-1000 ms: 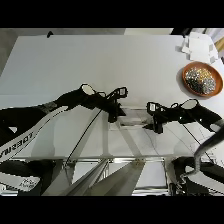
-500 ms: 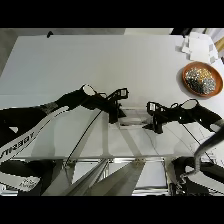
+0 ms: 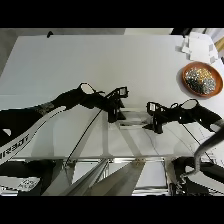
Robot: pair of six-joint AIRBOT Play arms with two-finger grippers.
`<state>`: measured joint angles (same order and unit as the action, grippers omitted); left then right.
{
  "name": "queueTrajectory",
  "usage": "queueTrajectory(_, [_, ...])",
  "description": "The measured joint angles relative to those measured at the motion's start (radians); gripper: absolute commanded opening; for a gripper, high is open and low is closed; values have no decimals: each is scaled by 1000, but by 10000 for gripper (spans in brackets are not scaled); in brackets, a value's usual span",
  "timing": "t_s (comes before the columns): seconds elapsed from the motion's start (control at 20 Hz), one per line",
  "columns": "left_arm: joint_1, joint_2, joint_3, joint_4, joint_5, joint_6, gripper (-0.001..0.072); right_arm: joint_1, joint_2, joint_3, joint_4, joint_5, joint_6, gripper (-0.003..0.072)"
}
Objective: Fold the box and place the chain.
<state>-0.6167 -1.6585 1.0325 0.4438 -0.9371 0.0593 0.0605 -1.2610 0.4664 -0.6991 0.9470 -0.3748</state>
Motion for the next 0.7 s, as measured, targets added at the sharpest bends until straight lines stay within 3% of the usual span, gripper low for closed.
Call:
queueTrajectory(0.55, [66,130,0,256,-98,-258,451,0,0,0,-1,1,0,374])
queueTrajectory(0.6, [76,148,0,263,-106,-273,427,0,0,0,-1,1,0,374])
queueTrajectory(0.7, [91,182,0,271,-126,-291,219,1,0,0,-1,1,0,374])
